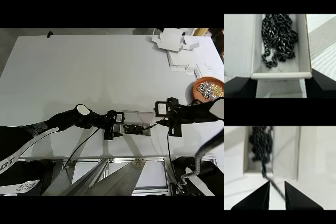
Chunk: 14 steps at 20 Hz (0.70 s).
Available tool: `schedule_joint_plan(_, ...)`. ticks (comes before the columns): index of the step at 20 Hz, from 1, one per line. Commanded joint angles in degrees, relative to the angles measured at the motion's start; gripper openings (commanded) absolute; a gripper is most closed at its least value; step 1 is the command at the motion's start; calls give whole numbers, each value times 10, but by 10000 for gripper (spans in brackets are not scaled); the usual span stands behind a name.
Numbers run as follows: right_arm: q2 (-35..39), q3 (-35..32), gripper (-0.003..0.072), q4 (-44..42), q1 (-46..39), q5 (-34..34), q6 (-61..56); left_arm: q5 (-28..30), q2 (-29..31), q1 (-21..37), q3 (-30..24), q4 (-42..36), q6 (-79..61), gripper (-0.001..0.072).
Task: Fold the box and place the chain.
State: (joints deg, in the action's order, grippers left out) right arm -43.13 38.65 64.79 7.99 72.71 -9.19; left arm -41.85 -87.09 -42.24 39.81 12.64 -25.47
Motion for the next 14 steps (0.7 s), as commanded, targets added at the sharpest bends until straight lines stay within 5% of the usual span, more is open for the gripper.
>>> schedule_joint_plan(1, -13, -9, 179, 47, -93, -14, 38, 0, 0, 0, 0, 0, 0, 218)
schedule_joint_plan(14, -222, -18, 182, 87, -102, -122, 157, 0, 0, 0, 0, 0, 0, 218)
